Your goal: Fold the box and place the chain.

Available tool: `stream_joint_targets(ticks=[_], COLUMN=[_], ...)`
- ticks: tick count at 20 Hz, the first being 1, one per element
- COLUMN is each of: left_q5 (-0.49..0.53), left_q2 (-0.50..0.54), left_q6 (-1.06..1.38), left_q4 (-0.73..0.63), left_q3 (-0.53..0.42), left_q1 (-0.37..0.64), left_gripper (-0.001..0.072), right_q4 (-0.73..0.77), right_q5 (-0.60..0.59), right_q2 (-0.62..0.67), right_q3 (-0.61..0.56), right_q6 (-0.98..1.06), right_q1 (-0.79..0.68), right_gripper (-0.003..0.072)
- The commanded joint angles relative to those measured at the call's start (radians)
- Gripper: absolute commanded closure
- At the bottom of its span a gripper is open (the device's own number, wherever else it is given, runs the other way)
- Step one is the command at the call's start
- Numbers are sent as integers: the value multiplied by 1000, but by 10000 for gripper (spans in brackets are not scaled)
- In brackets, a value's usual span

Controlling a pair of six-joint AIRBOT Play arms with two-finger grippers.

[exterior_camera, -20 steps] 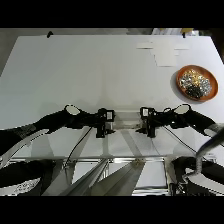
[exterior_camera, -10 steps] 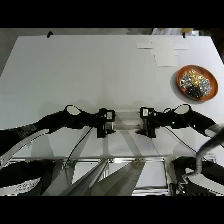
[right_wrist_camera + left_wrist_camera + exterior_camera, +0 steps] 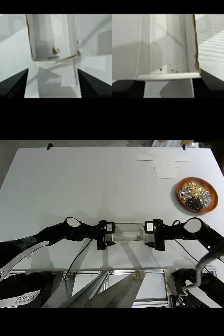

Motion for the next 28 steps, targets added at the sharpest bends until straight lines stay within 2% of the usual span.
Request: stream_joint_targets(ticks=[1, 3, 4, 7, 8, 12, 16, 17, 21, 23, 26, 28], left_q5=[-3, -2, -3, -2, -3, -2, -2, -3, -2, -3, -3, -2], left_q2=[1, 1, 1, 1, 1, 1, 1, 1, 1, 1, 1, 1], left_q6=[1, 1, 1, 1, 1, 1, 1, 1, 1, 1, 1, 1], left_q4=[0, 1, 0, 0, 1, 1, 1, 1, 1, 1, 1, 0], left_q3=[0, 0, 0, 0, 0, 0, 0, 0, 0, 0, 0, 0], left_q1=[0, 0, 0, 0, 0, 0, 0, 0, 0, 0, 0, 0], left_gripper=[613, 613, 613, 613, 613, 613, 613, 613, 613, 613, 613, 613], right_q4=[-89, -62, -33, 147, 233, 518, 677, 667, 511, 434, 434, 423], right_q5=[27, 29, 32, 51, 56, 18, -259, -302, -313, -305, -282, -268], right_q2=[151, 207, 228, 259, 257, 184, 17, -32, -154, -154, -121, -55], right_q3=[1, 1, 1, 1, 1, 1, 1, 1, 1, 1, 1, 1], right_q6=[124, 148, 152, 143, 141, -42, 30, 65, 225, 268, 286, 286], right_q1=[1, 1, 1, 1, 1, 1, 1, 1, 1, 0, 1, 0], right_gripper=[14, 65, 162, 593, 669, 669, 669, 669, 669, 669, 669, 669])
